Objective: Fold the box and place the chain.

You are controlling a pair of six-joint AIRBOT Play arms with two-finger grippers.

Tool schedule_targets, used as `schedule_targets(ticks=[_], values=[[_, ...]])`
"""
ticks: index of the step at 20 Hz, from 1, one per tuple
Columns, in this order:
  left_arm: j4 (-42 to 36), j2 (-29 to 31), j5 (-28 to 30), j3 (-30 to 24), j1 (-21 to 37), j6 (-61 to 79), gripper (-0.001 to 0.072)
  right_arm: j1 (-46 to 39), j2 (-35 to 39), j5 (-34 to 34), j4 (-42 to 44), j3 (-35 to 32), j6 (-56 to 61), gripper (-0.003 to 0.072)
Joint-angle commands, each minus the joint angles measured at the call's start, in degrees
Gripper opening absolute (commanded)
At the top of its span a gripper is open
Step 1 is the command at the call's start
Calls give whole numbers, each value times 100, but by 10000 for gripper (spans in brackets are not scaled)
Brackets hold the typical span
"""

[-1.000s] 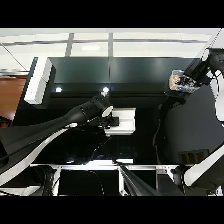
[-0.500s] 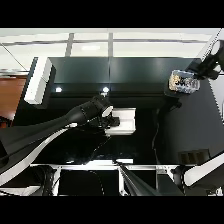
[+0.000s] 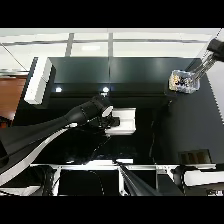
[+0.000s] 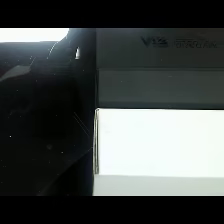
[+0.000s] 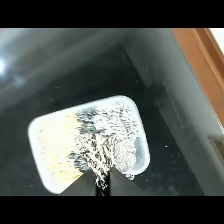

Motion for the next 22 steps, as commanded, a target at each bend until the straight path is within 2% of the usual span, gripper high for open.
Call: schedule_targets(ticks=[1, 4, 5, 9, 13, 22], values=[[0, 0, -7, 2, 4, 2, 28, 44, 680, 114, 632, 7, -568, 18], [2, 0, 9, 2, 4, 2, 28, 382, 1141, 643, 833, -13, -1141, 19], [2, 0, 9, 2, 4, 2, 28, 463, 1305, 599, 1027, -70, -1143, 18], [0, 0, 4, 2, 4, 2, 28, 490, 1650, 785, 2594, -111, -1510, 18], [0, 0, 2, 2, 4, 2, 28, 546, 1910, 1154, 3571, -291, -2048, 19], [2, 0, 0, 2, 4, 2, 28, 1742, 2754, 2168, 3930, -1921, -2653, 20]])
